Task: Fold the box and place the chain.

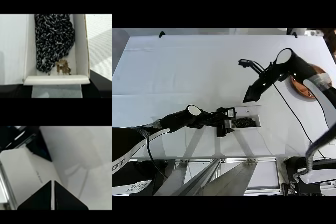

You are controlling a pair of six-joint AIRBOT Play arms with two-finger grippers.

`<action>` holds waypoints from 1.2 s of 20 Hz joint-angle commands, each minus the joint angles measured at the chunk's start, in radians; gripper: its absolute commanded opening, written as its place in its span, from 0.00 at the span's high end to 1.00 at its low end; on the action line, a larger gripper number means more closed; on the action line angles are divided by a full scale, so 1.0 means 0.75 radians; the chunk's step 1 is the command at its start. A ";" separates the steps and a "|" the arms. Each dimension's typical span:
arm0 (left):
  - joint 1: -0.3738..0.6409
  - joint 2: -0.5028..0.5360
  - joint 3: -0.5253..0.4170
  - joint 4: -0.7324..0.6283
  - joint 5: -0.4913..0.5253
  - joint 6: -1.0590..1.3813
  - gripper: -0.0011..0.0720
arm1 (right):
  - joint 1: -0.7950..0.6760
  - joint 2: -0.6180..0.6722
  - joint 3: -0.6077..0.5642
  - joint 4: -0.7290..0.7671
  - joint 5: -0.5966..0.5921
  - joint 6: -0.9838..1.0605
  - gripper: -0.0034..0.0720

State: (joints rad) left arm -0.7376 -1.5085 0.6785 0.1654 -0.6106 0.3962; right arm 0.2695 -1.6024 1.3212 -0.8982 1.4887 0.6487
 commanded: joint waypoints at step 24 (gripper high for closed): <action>0.001 0.001 0.002 0.000 0.001 0.001 0.80 | 0.242 0.472 -0.467 -0.241 -0.373 -0.144 0.41</action>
